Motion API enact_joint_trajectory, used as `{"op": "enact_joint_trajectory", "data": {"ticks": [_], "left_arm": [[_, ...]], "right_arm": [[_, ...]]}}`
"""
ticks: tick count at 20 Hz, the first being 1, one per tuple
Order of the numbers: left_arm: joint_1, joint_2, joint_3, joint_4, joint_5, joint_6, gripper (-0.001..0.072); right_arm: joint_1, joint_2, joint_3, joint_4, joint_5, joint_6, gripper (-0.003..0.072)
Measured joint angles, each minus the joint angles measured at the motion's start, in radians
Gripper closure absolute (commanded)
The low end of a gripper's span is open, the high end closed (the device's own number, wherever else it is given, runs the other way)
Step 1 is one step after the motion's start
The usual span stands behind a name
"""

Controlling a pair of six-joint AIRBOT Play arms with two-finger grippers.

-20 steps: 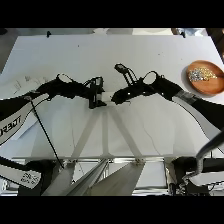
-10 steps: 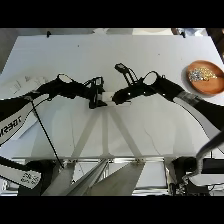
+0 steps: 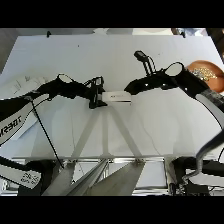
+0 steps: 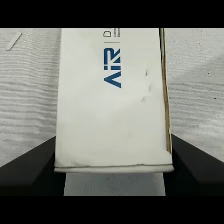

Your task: Fold the box and place the chain.

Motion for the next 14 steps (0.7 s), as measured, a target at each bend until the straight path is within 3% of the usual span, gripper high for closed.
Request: {"op": "enact_joint_trajectory", "data": {"ticks": [14], "left_arm": [[0.0,0.0,0.0,0.001,-0.002,0.0,0.0317]], "right_arm": [[-0.03,-0.074,-0.071,-0.044,0.031,0.033,0.067]]}}
